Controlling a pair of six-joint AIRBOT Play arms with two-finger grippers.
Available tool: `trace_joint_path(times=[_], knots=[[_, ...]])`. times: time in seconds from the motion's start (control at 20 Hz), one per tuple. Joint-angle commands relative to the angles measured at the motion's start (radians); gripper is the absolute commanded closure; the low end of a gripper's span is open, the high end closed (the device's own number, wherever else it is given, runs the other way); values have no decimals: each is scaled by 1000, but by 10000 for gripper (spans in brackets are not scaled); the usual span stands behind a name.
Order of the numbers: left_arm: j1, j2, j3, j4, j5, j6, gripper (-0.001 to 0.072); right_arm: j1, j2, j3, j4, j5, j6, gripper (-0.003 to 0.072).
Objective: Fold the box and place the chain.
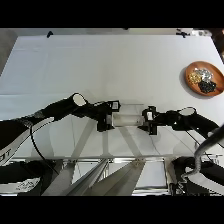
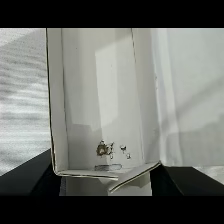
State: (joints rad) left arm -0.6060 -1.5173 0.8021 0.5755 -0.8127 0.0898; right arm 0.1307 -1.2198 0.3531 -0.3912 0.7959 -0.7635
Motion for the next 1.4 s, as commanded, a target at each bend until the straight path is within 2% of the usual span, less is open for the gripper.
trace_joint_path(times=[0.0,0.05,0.15,0.25,0.4,0.45,0.5,1.35], knots=[[-4,-1,0,-6,6,0,69,0,1,0,0,0,-1,221],[-8,-1,0,-8,5,0,166,0,1,0,0,0,-1,221],[-18,-1,0,-15,-2,1,310,0,1,0,0,0,-1,221],[-22,-1,0,-14,-7,10,378,0,1,0,0,1,-1,221],[-31,-1,0,-14,-8,18,357,0,1,0,0,1,-1,221],[-35,-1,0,-14,-5,19,298,0,1,0,0,1,-1,221],[-37,-1,0,-14,-3,18,270,0,1,0,0,0,-1,221],[-38,-1,0,-14,-22,15,272,0,1,0,4,1,-1,221]])
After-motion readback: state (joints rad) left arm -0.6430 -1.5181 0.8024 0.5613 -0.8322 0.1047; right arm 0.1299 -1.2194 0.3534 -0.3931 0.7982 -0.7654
